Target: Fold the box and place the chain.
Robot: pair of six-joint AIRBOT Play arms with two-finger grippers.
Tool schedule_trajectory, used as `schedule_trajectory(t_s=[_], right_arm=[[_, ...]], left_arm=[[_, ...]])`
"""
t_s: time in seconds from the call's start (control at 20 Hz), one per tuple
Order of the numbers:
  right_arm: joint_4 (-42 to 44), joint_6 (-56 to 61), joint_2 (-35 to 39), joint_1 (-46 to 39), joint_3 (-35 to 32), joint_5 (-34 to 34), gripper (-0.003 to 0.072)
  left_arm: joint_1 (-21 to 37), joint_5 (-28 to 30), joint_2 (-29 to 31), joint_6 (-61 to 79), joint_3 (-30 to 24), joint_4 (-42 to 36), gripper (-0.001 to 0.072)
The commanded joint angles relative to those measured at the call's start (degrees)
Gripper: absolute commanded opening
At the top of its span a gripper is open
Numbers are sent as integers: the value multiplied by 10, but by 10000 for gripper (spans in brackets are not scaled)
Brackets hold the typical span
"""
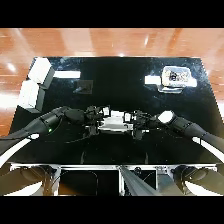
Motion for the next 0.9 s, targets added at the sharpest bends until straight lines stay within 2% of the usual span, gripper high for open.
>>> schedule_trajectory(t_s=[0.0,0.05,0.25,0.4,0.65,0.85], right_arm=[[0,0,0,0,0,0,514],[0,0,0,0,0,0,514],[0,1,0,0,0,0,514],[0,0,0,0,0,0,514],[0,1,0,0,0,0,515],[0,1,0,0,0,0,514]], left_arm=[[0,2,2,-3,0,4,52],[1,0,7,-8,0,6,26],[21,-4,37,-87,0,42,26],[61,17,66,-169,0,81,26],[144,78,106,-276,0,81,26],[248,182,97,-462,-5,80,27]])
